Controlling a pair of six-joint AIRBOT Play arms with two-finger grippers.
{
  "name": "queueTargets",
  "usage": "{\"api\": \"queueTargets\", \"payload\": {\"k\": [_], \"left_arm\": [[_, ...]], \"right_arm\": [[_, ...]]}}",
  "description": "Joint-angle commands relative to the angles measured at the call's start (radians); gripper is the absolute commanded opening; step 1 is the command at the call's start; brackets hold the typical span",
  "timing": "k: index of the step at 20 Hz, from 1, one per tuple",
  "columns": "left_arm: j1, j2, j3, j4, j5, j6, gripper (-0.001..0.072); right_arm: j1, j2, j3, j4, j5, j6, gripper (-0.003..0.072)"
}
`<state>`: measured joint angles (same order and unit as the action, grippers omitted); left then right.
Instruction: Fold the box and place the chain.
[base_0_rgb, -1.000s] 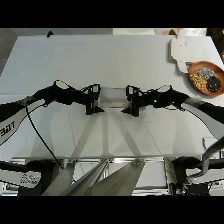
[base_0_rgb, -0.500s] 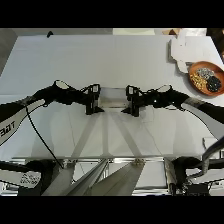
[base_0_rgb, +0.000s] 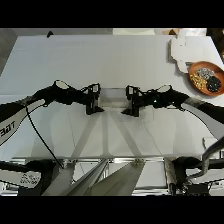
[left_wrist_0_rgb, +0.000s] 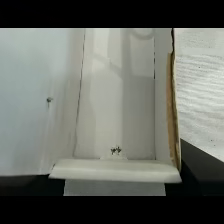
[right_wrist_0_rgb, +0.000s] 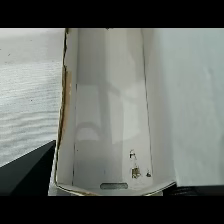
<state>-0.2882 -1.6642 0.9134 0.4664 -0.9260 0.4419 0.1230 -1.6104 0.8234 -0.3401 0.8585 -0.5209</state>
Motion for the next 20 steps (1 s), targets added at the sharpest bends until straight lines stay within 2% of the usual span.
{"api": "queueTargets", "payload": {"k": [1,5,10,12,13,14,15,16,17,18,20], "left_arm": [[0.0,0.0,0.0,0.002,-0.005,0.003,0.028],[0.0,0.0,0.0,0.002,-0.005,0.003,0.028],[0.0,0.0,0.0,0.002,-0.005,0.003,0.028],[0.0,0.0,0.0,0.002,-0.005,0.003,0.028],[0.0,0.0,0.0,0.002,-0.005,0.003,0.028],[0.0,0.0,0.0,0.002,-0.005,0.003,0.028],[0.0,0.0,0.0,0.002,-0.005,0.003,0.028],[0.0,0.0,0.0,0.002,-0.005,0.003,0.028],[0.0,0.0,0.0,0.002,-0.005,0.003,0.028],[0.0,0.0,0.0,0.002,-0.005,0.003,0.028],[0.0,0.0,0.0,0.002,-0.005,0.003,0.028]], "right_arm": [[0.0,0.005,0.0,-0.003,0.003,-0.001,0.069],[-0.011,0.046,0.0,-0.012,0.013,0.0,0.0689],[-0.067,0.096,0.0,-0.219,0.015,0.067,0.0689],[-0.109,0.1,0.0,-0.246,0.024,0.085,0.0685],[-0.13,0.103,0.0,-0.254,0.04,0.113,0.0652],[-0.151,0.108,0.0,-0.265,0.061,0.14,0.0592],[-0.172,0.118,0.0,-0.268,0.098,0.165,0.0502],[-0.19,0.134,0.0,-0.267,0.137,0.183,0.0358],[-0.202,0.156,0.0,-0.269,0.174,0.196,0.0131],[-0.209,0.184,0.001,-0.265,0.207,0.229,0.0012],[-0.208,0.254,0.001,-0.257,0.218,0.331,0.0013]]}}
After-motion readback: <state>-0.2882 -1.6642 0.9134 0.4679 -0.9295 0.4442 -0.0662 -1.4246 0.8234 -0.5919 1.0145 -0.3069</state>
